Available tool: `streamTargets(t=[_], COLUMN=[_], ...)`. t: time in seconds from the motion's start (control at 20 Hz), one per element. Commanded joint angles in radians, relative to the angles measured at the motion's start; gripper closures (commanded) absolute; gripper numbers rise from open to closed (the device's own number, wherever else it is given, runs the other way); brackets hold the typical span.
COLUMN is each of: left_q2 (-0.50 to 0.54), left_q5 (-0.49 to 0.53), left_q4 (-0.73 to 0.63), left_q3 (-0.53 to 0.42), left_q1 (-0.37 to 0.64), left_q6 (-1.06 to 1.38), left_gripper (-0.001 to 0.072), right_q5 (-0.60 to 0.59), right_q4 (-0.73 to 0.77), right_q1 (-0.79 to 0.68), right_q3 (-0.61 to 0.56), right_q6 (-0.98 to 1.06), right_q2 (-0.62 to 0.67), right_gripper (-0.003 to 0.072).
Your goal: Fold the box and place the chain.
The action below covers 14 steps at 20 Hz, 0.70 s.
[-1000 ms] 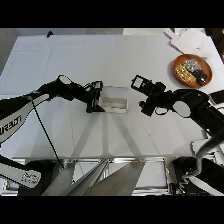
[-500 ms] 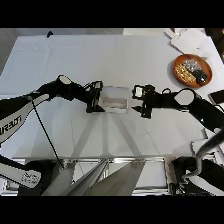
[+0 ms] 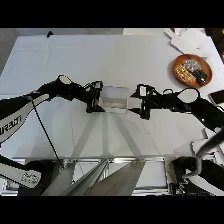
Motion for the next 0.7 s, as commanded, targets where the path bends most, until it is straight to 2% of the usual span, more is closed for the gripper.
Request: streamTargets(t=[0.0,0.15,0.25,0.4,0.65], left_q2=[-0.001,-0.001,-0.001,-0.001,-0.001], left_q5=[0.000,0.000,0.000,0.000,0.000], left_q4=[0.000,0.000,0.000,0.000,0.000], left_q3=[0.000,0.000,0.000,0.000,0.000], left_q1=[0.000,0.000,0.000,0.000,0.000], left_q6=[0.000,0.000,0.000,0.000,0.000], left_gripper=[0.0330,0.0330,0.0330,0.0330,0.0330], right_q5=[-0.068,-0.060,-0.008,0.001,0.004], right_q4=[0.002,0.009,0.035,0.042,0.212], right_q1=[-0.019,-0.027,-0.055,-0.065,-0.065], right_q3=[-0.043,-0.061,-0.061,-0.061,-0.055], right_q6=[-0.023,-0.117,-0.171,-0.187,-0.394], right_q2=[-0.001,-0.033,-0.095,-0.171,-0.243], right_gripper=[0.0050,0.0041,0.0041,0.0040,0.0040])
